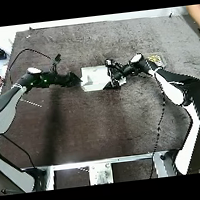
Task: Fold the box and place the chain.
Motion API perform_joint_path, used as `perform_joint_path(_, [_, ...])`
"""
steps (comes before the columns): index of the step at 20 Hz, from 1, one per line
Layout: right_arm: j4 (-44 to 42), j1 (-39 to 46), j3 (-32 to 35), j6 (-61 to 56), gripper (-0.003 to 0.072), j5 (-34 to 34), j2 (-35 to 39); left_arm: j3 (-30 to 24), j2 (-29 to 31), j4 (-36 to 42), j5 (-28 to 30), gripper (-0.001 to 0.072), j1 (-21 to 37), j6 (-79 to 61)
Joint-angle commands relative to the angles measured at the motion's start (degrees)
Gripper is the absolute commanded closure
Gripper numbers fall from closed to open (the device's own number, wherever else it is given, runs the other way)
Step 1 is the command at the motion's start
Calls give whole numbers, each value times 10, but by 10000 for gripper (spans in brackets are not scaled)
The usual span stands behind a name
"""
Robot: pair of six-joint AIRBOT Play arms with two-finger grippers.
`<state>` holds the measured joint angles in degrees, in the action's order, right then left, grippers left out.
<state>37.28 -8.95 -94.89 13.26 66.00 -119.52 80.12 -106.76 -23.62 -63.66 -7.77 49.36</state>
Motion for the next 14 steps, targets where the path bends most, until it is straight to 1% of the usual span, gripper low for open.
perform_joint_path(1, [0,0,0,0,233,0,0,24,0,-62,7,423,-15,61])
perform_joint_path(4, [0,0,0,0,233,0,0,52,0,-111,10,405,-31,115])
perform_joint_path(9, [0,0,0,0,233,0,0,94,0,-186,24,405,-62,199])
perform_joint_path(14, [0,0,0,0,233,0,0,106,0,-259,50,404,-90,290])
